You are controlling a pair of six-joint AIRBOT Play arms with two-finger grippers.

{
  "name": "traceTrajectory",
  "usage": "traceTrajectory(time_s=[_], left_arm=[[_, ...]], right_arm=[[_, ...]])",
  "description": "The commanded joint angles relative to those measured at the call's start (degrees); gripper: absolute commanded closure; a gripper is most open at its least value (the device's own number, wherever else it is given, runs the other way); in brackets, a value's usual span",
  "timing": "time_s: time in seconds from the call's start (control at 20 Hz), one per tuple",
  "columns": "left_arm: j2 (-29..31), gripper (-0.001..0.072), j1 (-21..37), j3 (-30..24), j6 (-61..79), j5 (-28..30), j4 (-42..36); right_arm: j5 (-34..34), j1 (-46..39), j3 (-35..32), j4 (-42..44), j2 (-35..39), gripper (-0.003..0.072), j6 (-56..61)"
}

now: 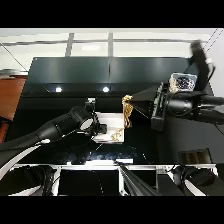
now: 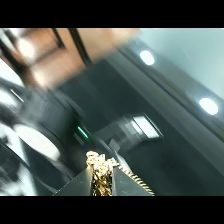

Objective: Fold the box and place the chain.

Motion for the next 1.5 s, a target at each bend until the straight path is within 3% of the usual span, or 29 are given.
traceTrajectory(time_s=[0.0, 0.2, 0.6, 0.95, 1.15, 1.45], left_arm=[[0.0, 0.0682, 0.1, 0.0, 0.0, 0.0, 0.0], [0.0, 0.0682, 0.1, 0.0, 0.0, 0.0, 0.0], [0.0, 0.0682, 0.1, 0.0, 0.0, 0.0, 0.0], [0.0, 0.0682, 0.1, 0.0, 0.0, 0.0, 0.0], [0.0, 0.0682, 0.1, 0.0, 0.0, 0.0, 0.0], [0.0, 0.0682, 0.1, 0.0, 0.0, 0.0, 0.0]], right_arm=[[0.1, 0.6, 1.4, 11.5, 0.1, 0.0667, -2.9], [-0.8, 0.8, 1.4, 18.6, 0.1, 0.0667, -6.2], [-1.6, 0.8, 1.5, 18.4, 0.0, 0.0667, -6.5], [0.0, 0.8, 8.0, 4.6, 0.0, 0.0666, -0.4], [0.7, -1.6, 8.6, -7.7, 0.1, 0.0666, 8.8], [5.9, -9.4, 8.6, -8.4, 2.8, 0.0666, 10.6]])
